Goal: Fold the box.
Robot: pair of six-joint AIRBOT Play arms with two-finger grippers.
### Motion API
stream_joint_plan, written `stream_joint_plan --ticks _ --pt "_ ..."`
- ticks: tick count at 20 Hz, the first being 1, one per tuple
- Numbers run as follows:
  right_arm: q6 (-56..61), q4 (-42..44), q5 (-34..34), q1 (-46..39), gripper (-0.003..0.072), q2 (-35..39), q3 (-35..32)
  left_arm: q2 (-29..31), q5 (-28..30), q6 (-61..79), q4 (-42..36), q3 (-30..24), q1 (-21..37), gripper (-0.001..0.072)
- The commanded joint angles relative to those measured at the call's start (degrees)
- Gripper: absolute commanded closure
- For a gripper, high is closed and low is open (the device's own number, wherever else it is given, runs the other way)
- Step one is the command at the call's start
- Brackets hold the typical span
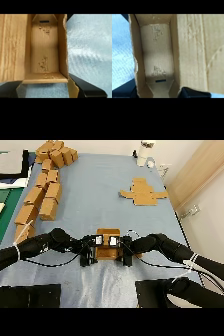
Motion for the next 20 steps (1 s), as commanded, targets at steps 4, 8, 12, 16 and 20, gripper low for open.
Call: stream_joint_plan --ticks 4,8,12,16,20 --pt "0.0 0.0 0.02 0.02 0.0133 0.0 0.0 -1.03 0.33 0.0 -0.07 0.11 -0.42 0.0013" --pt "0.0 0.0 0.0 0.02 0.0133 0.0 0.0 -1.27 0.7 0.07 -1.77 0.46 -0.42 0.0017" --pt "0.0 0.0 0.0 0.02 0.0133 0.0 0.0 -1.27 0.94 0.2 -1.95 0.46 -0.74 0.0239" --pt "0.0 0.0 0.02 0.02 0.0133 0.0 0.0 -1.27 0.72 0.15 -1.95 0.44 -1.11 0.0239" --pt "0.0 0.0 0.02 0.02 0.0132 0.0 0.0 -1.27 0.76 0.15 -1.97 0.44 -1.11 0.0239"
